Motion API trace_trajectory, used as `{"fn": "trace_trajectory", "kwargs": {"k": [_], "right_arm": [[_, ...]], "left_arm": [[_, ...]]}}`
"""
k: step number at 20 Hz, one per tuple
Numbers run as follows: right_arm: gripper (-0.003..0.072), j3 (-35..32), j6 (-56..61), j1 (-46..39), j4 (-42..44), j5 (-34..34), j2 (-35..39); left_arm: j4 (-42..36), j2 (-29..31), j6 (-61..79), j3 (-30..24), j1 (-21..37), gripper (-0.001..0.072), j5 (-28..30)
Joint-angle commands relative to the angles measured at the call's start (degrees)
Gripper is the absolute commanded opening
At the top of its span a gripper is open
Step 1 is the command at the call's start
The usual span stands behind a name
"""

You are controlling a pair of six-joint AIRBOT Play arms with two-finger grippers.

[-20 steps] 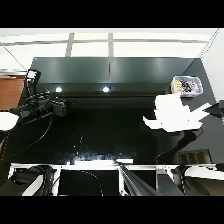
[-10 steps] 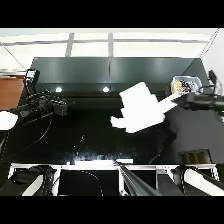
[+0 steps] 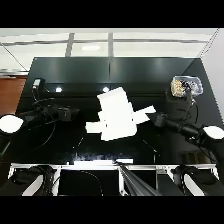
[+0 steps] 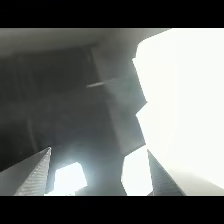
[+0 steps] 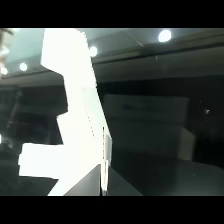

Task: Fold the box and place the chain.

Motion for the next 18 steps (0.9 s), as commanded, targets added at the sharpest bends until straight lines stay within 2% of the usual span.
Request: {"fn": "trace_trajectory", "kwargs": {"k": [1,4,6,8,10,12,15,18], "right_arm": [[0.0013,-3.2,-1.5,8.5,2.0,-9.5,2.7],[0.0014,-3.2,-1.5,12.5,2.0,-10.6,2.7],[0.0013,-3.2,-1.5,14.7,2.0,-11.4,2.7],[0.0013,-3.2,-1.5,16.1,2.0,-12.4,2.7],[0.0014,-3.2,-1.5,16.1,2.0,-12.1,2.7],[0.0014,-3.2,-1.4,16.1,2.0,-12.0,2.7],[0.0013,-3.2,-1.3,16.1,2.0,-12.0,2.7],[0.0013,-3.2,-1.3,16.1,2.0,-12.0,2.7]], "left_arm": [[-5.7,-1.6,-0.1,-2.8,0.0,0.0704,-0.4],[-8.4,-6.4,-5.9,-3.0,0.0,0.0703,-2.5],[-14.3,-11.9,-5.0,-3.0,0.0,0.0704,-6.6],[-22.0,-18.1,3.8,-3.0,0.0,0.0704,-8.4],[-32.0,-24.1,13.5,-2.7,0.2,0.0704,-7.5],[-38.7,-29.8,23.7,-0.8,-0.9,0.0704,-8.4],[-39.1,-35.7,25.2,4.1,-2.9,0.0704,-10.2],[-38.5,-39.9,30.8,8.5,-3.2,0.0704,-18.9]]}}
